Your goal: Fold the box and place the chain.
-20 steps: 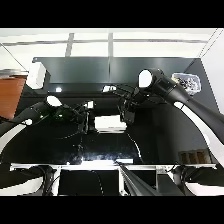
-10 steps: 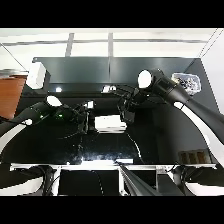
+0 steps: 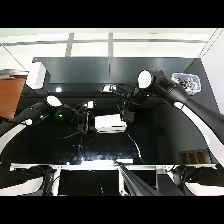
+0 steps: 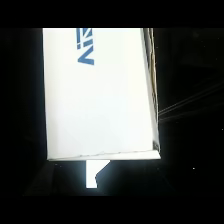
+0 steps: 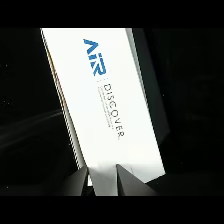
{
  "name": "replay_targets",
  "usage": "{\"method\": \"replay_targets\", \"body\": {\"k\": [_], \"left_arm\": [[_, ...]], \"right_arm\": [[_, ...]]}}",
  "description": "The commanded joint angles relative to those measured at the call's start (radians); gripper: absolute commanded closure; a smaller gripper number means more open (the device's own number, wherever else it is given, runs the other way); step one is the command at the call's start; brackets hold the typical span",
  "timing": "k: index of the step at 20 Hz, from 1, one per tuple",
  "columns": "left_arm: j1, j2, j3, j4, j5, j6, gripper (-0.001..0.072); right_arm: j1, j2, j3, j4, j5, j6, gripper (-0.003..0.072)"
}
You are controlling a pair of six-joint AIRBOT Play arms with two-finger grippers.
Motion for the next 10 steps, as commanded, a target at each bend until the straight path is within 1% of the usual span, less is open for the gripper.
{"method": "replay_targets", "body": {"k": [1, 10], "left_arm": [[0.0, -0.001, 0.0, 0.001, 0.0, 0.002, 0.0312], [0.0, -0.001, 0.0, 0.001, 0.0, 0.002, 0.0311]], "right_arm": [[0.001, -0.001, 0.0, 0.002, -0.019, 0.018, 0.0534], [0.001, -0.001, 0.0, 0.003, -0.015, 0.025, 0.0534]]}}
